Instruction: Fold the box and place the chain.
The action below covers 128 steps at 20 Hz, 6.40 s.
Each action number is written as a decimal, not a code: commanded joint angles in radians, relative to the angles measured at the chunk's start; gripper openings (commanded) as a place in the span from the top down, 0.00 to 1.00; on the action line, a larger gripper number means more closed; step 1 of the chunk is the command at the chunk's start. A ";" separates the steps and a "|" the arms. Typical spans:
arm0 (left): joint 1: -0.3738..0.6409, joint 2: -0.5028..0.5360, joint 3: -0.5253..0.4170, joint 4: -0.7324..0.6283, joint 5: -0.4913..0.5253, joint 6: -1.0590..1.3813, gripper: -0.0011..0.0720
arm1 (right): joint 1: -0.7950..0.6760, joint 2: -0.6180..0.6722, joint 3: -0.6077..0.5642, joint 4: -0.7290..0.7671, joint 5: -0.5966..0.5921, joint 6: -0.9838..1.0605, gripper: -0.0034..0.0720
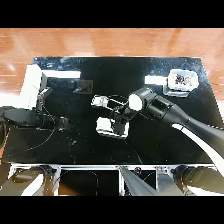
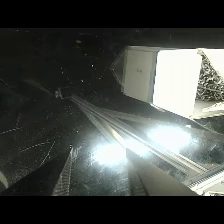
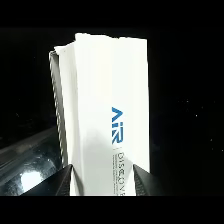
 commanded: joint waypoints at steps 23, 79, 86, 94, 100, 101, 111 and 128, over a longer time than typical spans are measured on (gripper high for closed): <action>0.001 0.000 -0.001 0.000 -0.013 0.000 0.38 | 0.058 -0.001 -0.001 -0.060 -0.001 0.011 0.36; 0.000 -0.009 -0.001 -0.018 -0.026 0.000 0.38 | -0.053 0.260 -0.445 0.364 -0.388 1.172 0.91; 0.000 -0.009 -0.001 -0.018 -0.026 0.000 0.38 | -0.053 0.230 -0.445 0.349 -0.394 1.157 0.91; 0.000 -0.011 -0.001 -0.019 -0.039 0.000 0.38 | -0.053 0.198 -0.445 0.320 -0.395 1.156 0.91; 0.000 -0.011 -0.001 -0.022 -0.038 0.000 0.38 | -0.053 0.191 -0.444 0.350 -0.406 1.116 0.91; 0.000 -0.011 -0.001 -0.022 -0.038 0.000 0.38 | -0.053 0.192 -0.444 0.373 -0.408 1.093 0.91; 0.000 -0.011 -0.001 -0.025 -0.038 0.000 0.38 | -0.053 0.254 -0.441 0.425 -0.413 1.031 0.91; -0.377 -0.438 0.405 -0.006 0.127 0.897 0.14 | -0.464 0.476 -0.442 0.029 0.031 0.904 0.91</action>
